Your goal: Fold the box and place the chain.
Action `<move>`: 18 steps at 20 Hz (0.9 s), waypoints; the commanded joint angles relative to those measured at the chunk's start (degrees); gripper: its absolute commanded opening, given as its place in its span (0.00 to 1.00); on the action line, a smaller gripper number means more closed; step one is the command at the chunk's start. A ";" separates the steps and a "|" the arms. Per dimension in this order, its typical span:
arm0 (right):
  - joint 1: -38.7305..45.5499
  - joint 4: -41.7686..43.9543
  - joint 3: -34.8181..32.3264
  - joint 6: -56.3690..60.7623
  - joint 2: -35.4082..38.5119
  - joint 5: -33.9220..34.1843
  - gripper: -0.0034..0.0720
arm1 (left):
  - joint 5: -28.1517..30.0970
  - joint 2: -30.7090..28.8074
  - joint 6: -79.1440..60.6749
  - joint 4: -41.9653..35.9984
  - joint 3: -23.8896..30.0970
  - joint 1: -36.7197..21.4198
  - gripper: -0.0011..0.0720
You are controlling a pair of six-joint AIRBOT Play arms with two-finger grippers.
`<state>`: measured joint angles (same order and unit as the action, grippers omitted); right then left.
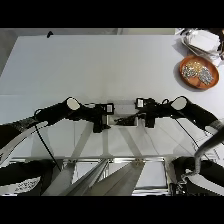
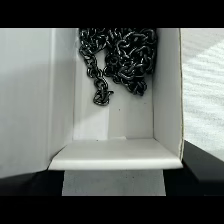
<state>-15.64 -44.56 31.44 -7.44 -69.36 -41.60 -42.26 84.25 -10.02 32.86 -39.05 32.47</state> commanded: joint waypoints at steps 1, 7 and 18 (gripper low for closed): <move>-0.07 0.00 -0.02 -0.09 -0.09 -1.14 0.10 | 0.02 -0.04 -0.02 0.02 0.02 0.02 0.39; -0.07 -0.02 -0.02 0.17 0.42 -2.99 0.07 | 0.02 -0.04 0.00 0.02 0.02 0.02 0.39; 3.41 -7.10 -0.02 7.67 9.07 -3.19 0.07 | 0.02 -0.04 0.00 0.00 0.02 0.02 0.39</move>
<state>-13.21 -48.51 31.42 -2.37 -63.18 -44.66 -42.26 84.25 -10.02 32.86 -39.05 32.47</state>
